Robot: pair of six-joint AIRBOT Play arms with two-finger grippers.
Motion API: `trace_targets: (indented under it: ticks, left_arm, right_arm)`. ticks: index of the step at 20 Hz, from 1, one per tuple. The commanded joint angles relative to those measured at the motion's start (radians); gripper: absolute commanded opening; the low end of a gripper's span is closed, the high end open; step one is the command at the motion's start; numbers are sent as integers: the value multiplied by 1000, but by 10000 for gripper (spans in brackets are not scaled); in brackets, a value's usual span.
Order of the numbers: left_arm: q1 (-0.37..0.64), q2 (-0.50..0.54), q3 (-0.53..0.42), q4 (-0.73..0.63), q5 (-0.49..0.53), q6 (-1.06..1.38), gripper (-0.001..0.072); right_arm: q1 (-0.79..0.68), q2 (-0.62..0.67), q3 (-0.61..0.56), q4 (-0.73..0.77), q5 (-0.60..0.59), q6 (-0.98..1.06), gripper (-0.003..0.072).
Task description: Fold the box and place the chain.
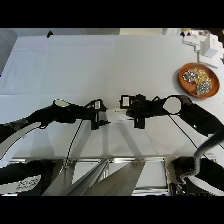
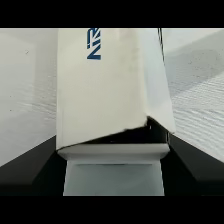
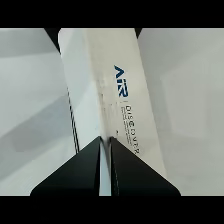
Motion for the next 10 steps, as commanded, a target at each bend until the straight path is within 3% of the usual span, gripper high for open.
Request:
trace_targets:
  ticks: [1, 10]
  left_arm:
    - [0, 0, 0, 6, -8, 3, 132]
    - [0, 0, 0, 6, -8, 3, 132]
  right_arm:
    - [0, 17, 0, 3, -67, 22, 48]
    - [0, 5, -15, 5, -18, 22, 48]
